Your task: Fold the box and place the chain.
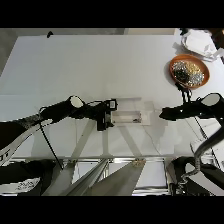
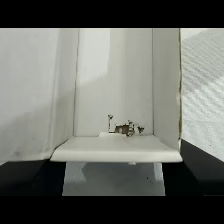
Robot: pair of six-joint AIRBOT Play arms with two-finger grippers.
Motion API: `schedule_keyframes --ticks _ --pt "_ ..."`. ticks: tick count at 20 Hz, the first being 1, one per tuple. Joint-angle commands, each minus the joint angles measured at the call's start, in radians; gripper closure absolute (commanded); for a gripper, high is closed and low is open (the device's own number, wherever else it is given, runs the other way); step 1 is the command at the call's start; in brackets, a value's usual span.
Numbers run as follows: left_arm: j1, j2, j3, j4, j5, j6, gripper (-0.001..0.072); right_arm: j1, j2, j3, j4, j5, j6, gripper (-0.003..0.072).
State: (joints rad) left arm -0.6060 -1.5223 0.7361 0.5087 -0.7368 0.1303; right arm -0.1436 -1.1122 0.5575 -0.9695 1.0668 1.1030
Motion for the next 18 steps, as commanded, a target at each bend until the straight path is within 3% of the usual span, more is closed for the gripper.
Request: schedule_keyframes --ticks 1,11,12,13,18 --pt "0.0 0.001 0.0 0.0 0.0 0.0 0.0377 0.001 -0.096 -0.001 0.04 -0.013 -0.036 0.0667" --pt "0.0 0.001 0.0 0.0 0.0 0.0 0.0377 0.103 -0.18 -0.001 0.175 -0.009 -0.146 0.0666" --pt "0.0 0.001 0.0 0.0 0.0 0.0 0.0377 0.103 -0.175 -0.001 0.193 -0.006 -0.151 0.0653" --pt "0.0 0.001 0.0 0.0 0.0 0.0 0.0377 0.103 -0.161 -0.001 0.2 -0.004 -0.151 0.0562" --pt "0.0 0.001 0.0 0.0 0.0 0.0 0.0377 0.102 -0.062 0.0 0.226 0.026 -0.151 0.0488"
